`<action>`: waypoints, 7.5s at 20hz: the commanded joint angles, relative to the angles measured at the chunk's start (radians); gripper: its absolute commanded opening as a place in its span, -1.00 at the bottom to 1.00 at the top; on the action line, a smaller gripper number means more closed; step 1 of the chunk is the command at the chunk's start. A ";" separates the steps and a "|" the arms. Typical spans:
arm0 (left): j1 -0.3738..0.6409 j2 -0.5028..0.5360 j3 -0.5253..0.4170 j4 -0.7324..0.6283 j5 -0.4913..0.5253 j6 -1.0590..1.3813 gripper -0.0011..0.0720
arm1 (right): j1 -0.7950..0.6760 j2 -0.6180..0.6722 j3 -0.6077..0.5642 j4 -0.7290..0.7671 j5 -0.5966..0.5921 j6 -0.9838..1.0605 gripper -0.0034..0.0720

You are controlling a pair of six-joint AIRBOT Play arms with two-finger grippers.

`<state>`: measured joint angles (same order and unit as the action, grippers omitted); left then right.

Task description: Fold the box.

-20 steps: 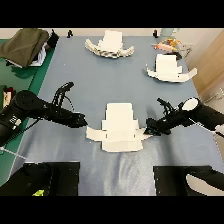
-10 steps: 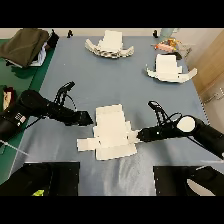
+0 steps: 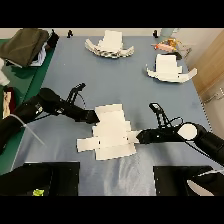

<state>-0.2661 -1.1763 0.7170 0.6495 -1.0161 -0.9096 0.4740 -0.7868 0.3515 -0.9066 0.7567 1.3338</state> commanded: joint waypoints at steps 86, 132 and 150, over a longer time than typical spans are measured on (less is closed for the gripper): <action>-0.316 0.156 -0.048 -0.123 0.291 1.034 -0.94 | -0.026 0.002 0.247 -0.897 -0.023 0.735 -0.01; -0.369 0.292 -0.222 -0.150 0.515 1.190 -0.93 | -0.026 -0.021 0.247 -0.857 -0.081 0.735 -0.01; -0.513 0.293 -0.307 -0.171 0.644 1.187 -0.93 | -0.026 -0.023 0.247 -0.846 -0.081 0.735 -0.01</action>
<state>-0.7734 -0.8829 0.4202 0.4896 -0.3828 0.2996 0.4477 -0.8097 0.5983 -1.7538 0.6762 2.0689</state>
